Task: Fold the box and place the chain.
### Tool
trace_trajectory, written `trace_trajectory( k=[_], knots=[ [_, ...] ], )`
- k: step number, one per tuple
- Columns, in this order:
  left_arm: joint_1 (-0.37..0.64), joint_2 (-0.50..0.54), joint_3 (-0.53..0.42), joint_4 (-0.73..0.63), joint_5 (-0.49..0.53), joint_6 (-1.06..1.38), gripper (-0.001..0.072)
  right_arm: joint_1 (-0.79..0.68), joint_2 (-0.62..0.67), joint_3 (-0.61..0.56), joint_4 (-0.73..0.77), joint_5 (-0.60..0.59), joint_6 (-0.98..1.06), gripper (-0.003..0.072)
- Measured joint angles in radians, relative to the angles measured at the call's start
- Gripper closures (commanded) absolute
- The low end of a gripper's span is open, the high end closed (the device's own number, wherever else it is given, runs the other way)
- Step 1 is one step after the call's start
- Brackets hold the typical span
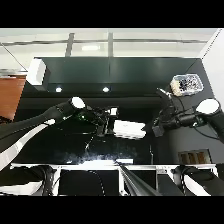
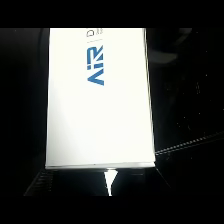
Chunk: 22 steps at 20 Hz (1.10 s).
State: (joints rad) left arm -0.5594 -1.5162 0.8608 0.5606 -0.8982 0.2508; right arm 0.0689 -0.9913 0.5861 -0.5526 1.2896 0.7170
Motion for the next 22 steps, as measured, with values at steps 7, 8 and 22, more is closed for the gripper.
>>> trace_trajectory(
  k=[7,8,22],
  knots=[
    [0.000,0.000,0.000,0.000,0.000,0.000,0.0378,0.061,0.002,-0.185,0.264,-0.220,0.165,0.0670],
    [0.000,0.000,0.000,0.000,0.000,0.000,0.0378,0.071,0.002,-0.193,0.278,-0.242,0.179,0.0669],
    [0.000,0.000,0.000,0.001,0.000,0.001,0.0378,0.107,-0.049,-0.214,0.256,-0.353,0.280,0.0670]
  ],
)
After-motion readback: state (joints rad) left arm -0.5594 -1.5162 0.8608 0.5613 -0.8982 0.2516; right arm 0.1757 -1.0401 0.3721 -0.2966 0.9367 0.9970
